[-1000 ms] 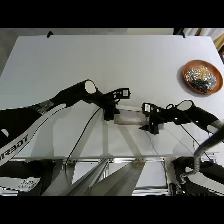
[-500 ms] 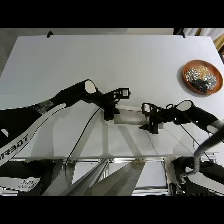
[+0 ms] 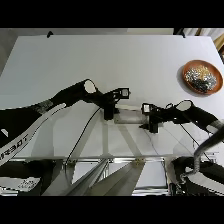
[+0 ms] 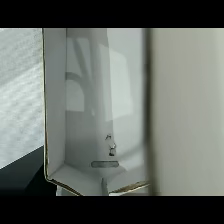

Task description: Fold the box and place the chain.

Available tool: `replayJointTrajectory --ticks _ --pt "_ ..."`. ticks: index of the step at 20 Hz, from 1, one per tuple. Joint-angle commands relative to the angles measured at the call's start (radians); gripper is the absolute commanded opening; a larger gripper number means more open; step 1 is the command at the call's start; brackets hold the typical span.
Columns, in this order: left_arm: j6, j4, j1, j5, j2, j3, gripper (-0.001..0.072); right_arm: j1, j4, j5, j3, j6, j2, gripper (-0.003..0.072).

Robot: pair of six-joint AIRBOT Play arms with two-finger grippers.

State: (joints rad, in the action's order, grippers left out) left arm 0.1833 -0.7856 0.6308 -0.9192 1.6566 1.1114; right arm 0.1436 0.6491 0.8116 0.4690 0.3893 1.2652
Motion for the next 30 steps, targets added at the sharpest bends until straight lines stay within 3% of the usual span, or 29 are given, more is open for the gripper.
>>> replayJointTrajectory --ticks 1,6,8,20,22,23,25,30 --pt "0.0 0.0 0.0 -0.002 0.0 0.0 0.0011 0.0 0.002 -0.04 0.001 0.013 0.0 0.0455" --pt "0.0 0.0 0.0 -0.001 0.0 0.0 0.0011 -0.001 -0.001 -0.023 0.022 0.013 0.0 0.0448" --pt "0.0 0.0 0.0 -0.002 0.0 0.0 0.0011 -0.001 -0.002 -0.014 0.023 0.013 0.0 0.0407" --pt "0.0 0.0 0.0 -0.001 0.0 0.0 0.0011 0.0 -0.054 0.0 0.023 0.011 0.0 0.0428" --pt "0.0 0.0 0.0 -0.001 0.0 0.0 0.0011 -0.001 -0.062 0.009 0.023 0.011 0.0 0.0573" --pt "0.0 0.0 0.0 -0.002 0.0 0.0 0.0011 -0.001 -0.064 0.011 0.023 0.011 0.0 0.0594" --pt "0.0 0.0 0.0 -0.001 0.0 0.0 0.0011 -0.007 -0.092 0.022 0.023 0.01 0.0 0.0704" --pt "0.0 0.0 0.0 -0.002 0.0 0.0 0.0011 -0.038 -0.103 0.059 0.023 0.008 0.0 0.0705"
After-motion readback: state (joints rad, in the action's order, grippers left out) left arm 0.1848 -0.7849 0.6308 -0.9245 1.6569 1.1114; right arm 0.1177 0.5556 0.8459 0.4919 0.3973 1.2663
